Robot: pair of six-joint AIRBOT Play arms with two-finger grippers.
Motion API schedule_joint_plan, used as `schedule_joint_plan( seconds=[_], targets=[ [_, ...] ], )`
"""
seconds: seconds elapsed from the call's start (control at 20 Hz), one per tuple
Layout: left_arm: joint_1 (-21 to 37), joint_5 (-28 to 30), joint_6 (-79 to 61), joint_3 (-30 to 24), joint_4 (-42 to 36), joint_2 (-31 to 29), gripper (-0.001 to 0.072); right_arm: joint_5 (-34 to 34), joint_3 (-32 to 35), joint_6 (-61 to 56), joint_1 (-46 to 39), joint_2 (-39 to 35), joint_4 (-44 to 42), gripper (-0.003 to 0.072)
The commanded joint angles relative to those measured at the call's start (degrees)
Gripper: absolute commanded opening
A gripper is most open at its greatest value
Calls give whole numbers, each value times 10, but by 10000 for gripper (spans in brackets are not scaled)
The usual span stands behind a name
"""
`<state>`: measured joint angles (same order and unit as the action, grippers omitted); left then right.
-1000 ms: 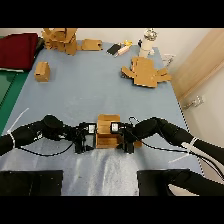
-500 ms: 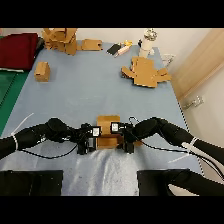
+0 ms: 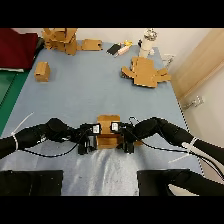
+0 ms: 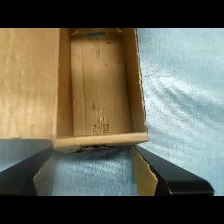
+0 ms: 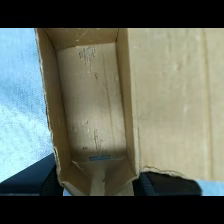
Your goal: Fold the box.
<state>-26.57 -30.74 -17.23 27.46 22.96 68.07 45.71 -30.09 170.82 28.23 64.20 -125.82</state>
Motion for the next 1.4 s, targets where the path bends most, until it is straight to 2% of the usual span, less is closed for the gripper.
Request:
schedule_joint_plan(
  seconds=[0.0, 0.25, 0.35, 0.45, 0.6, 0.8, 1.0, 1.35],
  targets=[
    [6, -43, 31, 0, 38, -3, 694, 0, 0, 2, 0, 0, 0, 498],
    [16, -39, 34, 0, 57, -3, 694, 0, 0, 2, 0, 0, 0, 498],
    [17, -59, 47, 0, 84, -3, 694, 0, 0, 2, 0, 0, 0, 497],
    [16, -80, 53, 0, 80, -3, 694, 0, 0, 2, 0, 0, 1, 498],
    [16, -57, 75, 1, 64, -3, 695, 0, 0, 2, 0, 0, 0, 498],
    [5, -62, 83, 1, 64, -3, 695, 0, 0, 2, 0, 0, 0, 497],
    [-6, -20, 83, 5, 62, -3, 694, 0, 0, 2, 0, 0, 0, 498],
    [-5, -11, 83, 14, 62, -3, 693, 0, 0, 2, 0, 0, 0, 498]
  ],
)
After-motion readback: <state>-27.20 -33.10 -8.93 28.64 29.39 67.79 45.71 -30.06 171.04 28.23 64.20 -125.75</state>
